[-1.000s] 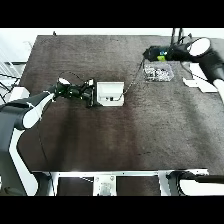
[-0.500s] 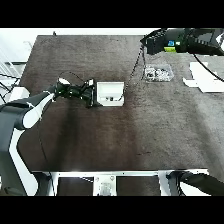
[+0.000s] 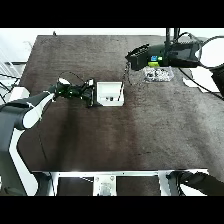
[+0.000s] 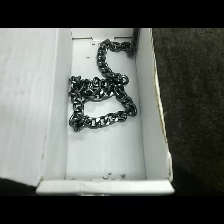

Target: Fold the box and place the chain.

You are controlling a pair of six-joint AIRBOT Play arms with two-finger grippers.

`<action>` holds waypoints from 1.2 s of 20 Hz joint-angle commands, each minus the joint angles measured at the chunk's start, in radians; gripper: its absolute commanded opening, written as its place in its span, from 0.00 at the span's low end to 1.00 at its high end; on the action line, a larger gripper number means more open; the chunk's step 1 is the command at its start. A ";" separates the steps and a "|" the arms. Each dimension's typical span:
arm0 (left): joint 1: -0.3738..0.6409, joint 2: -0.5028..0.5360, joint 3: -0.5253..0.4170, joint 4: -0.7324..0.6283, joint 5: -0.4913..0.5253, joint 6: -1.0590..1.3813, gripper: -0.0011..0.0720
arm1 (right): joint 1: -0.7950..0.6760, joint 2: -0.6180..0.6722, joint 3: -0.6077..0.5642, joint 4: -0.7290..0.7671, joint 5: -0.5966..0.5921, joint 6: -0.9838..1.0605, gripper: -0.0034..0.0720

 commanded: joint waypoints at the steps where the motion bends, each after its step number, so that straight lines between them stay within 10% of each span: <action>1: 0.000 0.000 0.000 0.000 0.000 0.000 0.72 | 0.021 0.001 -0.048 0.009 -0.068 0.028 0.06; 22: 0.000 0.000 0.000 0.000 0.000 0.000 0.72 | 0.135 -0.431 -0.143 0.106 -0.230 0.053 0.07; 24: 0.000 0.000 0.000 0.000 0.000 0.000 0.72 | 0.112 -0.429 -0.149 0.098 -0.228 0.052 0.54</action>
